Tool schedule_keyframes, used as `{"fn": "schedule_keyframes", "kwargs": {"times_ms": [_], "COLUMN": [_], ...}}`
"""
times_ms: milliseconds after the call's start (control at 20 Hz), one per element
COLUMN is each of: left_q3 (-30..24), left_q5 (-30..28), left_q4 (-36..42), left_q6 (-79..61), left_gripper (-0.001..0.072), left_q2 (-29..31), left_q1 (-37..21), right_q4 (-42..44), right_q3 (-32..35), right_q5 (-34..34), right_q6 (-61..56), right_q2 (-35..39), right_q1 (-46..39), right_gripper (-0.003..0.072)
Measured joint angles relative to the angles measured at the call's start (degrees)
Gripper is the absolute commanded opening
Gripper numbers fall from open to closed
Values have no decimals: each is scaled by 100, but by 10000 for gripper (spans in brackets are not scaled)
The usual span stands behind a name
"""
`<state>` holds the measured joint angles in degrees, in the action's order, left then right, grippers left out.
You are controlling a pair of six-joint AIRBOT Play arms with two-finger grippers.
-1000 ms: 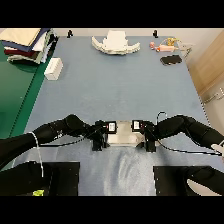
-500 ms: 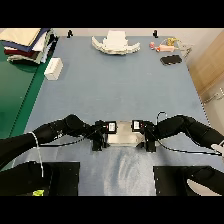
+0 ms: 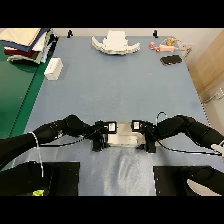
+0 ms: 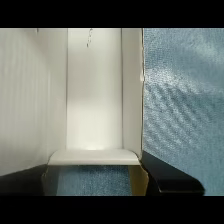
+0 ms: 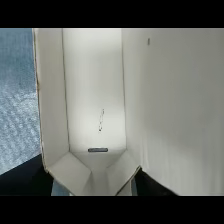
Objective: Fold the box.
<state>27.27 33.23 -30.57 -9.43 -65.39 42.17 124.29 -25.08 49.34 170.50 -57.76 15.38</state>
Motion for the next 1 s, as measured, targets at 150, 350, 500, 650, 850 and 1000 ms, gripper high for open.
{"fn": "schedule_keyframes", "kwargs": {"times_ms": [150, 350, 500, 650, 850, 1000], "left_q3": [0, 0, 0, 0, 0, 0], "left_q5": [-4, -7, -9, -11, -11, -11], "left_q4": [0, -2, -2, -4, -4, -4], "left_q6": [0, 2, 0, 0, 0, 0], "left_gripper": [472, 472, 472, 472, 472, 472], "left_q2": [0, 2, 0, 2, 0, 0], "left_q1": [0, 0, 0, 0, 0, 0], "right_q4": [-76, -341, -614, -968, -1309, -1014], "right_q3": [-2, -4, -4, -4, -4, -2], "right_q5": [-22, -4, 68, 374, 940, 1294], "right_q6": [-109, -503, -914, -1434, -2769, -4277], "right_q2": [96, 505, 999, 1556, 2273, 2625], "right_q1": [-2, 0, -2, 0, 0, -2], "right_gripper": [711, 711, 711, 710, 690, 278]}}
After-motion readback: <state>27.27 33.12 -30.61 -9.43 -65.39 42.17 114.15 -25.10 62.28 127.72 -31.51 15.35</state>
